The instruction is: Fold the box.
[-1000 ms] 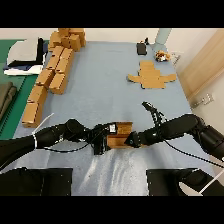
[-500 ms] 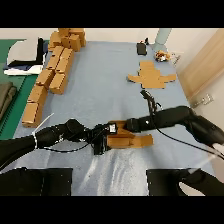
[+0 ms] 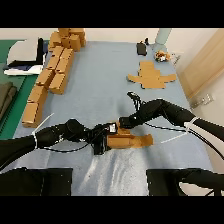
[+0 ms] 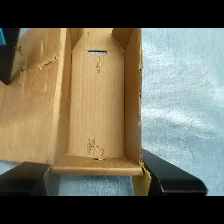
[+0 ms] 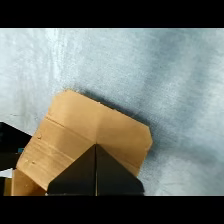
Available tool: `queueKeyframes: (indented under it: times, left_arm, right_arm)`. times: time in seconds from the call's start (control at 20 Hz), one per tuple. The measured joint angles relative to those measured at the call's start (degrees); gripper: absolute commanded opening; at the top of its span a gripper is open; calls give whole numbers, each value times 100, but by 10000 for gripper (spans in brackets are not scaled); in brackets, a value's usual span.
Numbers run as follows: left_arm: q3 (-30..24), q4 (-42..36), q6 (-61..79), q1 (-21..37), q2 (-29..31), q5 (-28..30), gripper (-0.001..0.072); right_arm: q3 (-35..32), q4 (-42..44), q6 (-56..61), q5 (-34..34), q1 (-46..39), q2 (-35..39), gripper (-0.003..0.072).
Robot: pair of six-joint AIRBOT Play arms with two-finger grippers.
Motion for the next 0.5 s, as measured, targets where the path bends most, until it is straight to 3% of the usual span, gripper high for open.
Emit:
queueKeyframes:
  times: [0.5]
  left_arm:
    - [0,2,9,0,0,2,543]
  right_arm:
    - [20,-76,-470,122,4,-57,3]
